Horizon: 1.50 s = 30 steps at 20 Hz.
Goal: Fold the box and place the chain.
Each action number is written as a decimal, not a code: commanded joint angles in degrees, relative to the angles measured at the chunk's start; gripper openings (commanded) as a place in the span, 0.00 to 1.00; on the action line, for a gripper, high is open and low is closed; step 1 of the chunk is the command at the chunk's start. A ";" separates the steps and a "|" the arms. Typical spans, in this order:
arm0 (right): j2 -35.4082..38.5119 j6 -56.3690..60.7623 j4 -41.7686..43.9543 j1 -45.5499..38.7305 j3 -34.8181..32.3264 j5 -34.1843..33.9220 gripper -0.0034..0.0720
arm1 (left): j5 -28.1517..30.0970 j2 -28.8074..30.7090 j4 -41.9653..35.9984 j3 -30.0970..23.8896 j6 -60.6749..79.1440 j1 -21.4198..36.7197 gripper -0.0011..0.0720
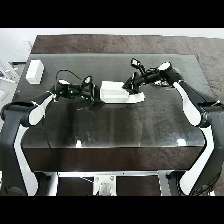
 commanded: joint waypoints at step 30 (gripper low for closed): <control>9.49 -13.57 -1.03 -1.84 -16.26 -0.94 0.72 | 0.00 0.02 -0.02 -0.02 -0.02 0.04 0.68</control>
